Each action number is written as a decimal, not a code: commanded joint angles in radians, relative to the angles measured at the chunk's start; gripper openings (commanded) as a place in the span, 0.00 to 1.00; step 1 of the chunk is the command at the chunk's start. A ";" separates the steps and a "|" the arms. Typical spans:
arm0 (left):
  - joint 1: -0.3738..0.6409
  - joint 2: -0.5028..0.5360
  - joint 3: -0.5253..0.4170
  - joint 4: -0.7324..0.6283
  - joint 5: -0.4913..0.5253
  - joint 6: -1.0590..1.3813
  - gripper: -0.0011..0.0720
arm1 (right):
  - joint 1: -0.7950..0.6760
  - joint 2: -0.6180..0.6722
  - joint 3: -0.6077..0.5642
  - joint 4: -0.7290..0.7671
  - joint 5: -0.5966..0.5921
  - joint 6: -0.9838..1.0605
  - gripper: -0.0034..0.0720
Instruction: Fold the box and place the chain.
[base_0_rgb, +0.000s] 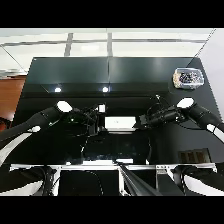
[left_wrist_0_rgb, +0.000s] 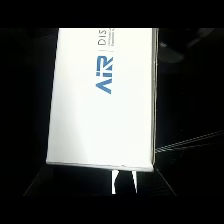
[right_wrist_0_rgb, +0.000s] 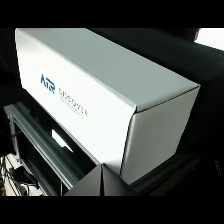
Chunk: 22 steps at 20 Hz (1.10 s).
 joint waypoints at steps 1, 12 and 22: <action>0.000 0.000 0.001 0.000 -0.001 -0.002 0.50 | -0.002 0.005 0.002 0.015 -0.001 -0.023 0.06; 0.008 0.080 0.068 0.166 -0.167 -0.172 1.00 | -0.238 0.292 0.149 0.032 0.229 -0.081 0.06; -0.190 0.046 0.261 0.055 -0.031 -0.349 1.00 | -0.312 0.295 0.149 0.033 0.143 -0.082 0.06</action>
